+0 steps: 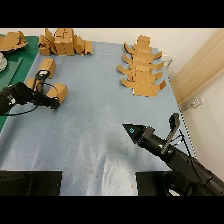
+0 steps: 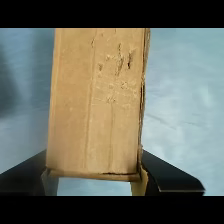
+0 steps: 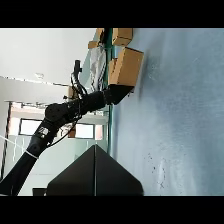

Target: Fold the box.

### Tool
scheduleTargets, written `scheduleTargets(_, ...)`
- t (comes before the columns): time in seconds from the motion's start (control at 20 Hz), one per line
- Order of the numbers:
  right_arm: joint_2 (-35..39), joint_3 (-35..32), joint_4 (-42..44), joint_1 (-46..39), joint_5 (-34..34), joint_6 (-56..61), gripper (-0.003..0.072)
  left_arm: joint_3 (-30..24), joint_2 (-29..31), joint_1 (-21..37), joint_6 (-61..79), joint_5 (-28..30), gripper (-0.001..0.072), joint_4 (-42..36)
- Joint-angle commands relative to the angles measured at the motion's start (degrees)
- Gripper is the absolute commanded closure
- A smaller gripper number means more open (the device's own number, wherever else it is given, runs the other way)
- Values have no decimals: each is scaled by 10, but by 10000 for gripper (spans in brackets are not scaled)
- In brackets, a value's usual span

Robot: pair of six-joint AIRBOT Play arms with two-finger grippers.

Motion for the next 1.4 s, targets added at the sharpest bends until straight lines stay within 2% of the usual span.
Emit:
scheduleTargets(0.0, 1, 1, 0, 0, 0, 4, 684, 9, -21, 72, -34, -7, 258, 14)
scheduleTargets(0.15, 1, 1, 0, 0, 1, 4, 684, 15, -36, 89, -34, -4, 259, 16)
scheduleTargets(0.3, 1, 1, 0, 0, 0, 4, 684, 17, -46, 92, -47, 43, 259, 16)
scheduleTargets(0.4, 1, 1, 0, 0, 0, 5, 684, 28, -58, 92, -49, 54, 258, 16)
scheduleTargets(0.6, 1, 1, 0, 0, 0, 10, 683, 55, -75, 92, -49, 19, 253, 14)
scheduleTargets(0.65, 1, 1, 0, 0, 0, 10, 683, 58, -75, 92, -49, 11, 45, 15)
scheduleTargets(0.7, 1, 1, 0, 0, 0, 10, 683, 61, -75, 92, -51, 1, 11, 15)
scheduleTargets(1.0, 1, 1, 0, 0, -7, 10, 683, 96, -61, 94, -57, -105, 11, 58)
scheduleTargets(1.35, 1, 1, -20, 0, -59, 8, 682, 108, 53, 110, -89, -148, 11, 100)
